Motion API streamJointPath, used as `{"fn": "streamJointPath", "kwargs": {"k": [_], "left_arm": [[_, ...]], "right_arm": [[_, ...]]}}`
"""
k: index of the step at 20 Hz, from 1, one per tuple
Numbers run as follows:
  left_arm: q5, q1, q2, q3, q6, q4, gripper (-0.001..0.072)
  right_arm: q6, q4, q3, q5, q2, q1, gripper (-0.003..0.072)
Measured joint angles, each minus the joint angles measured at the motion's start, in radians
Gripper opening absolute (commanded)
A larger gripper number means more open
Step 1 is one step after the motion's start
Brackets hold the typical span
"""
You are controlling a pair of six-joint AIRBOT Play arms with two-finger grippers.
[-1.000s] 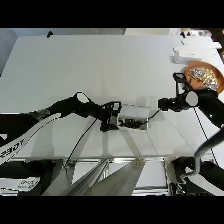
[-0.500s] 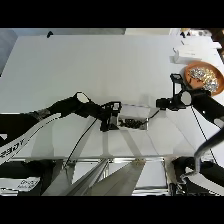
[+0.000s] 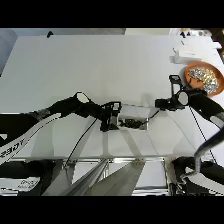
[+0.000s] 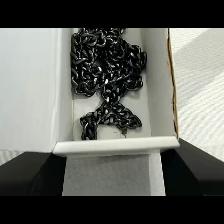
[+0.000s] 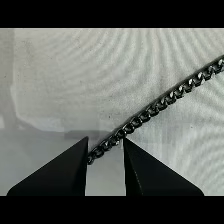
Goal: Fold the box and place the chain.
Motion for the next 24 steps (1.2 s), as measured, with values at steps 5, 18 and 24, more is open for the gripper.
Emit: {"fn": "streamJointPath", "kwargs": {"k": [5,18,24], "left_arm": [[0.000,0.000,0.000,0.000,0.000,0.000,0.0172],[0.000,0.000,0.000,0.000,0.000,0.000,0.0172],[0.000,0.000,0.000,0.000,0.000,0.000,0.0172]], "right_arm": [[-0.002,0.009,-0.001,0.035,-0.005,-0.001,0.0020],[-0.141,0.053,-0.002,0.194,0.412,0.074,0.0020],[-0.161,0.156,-0.002,0.243,0.568,0.270,0.0020]]}}
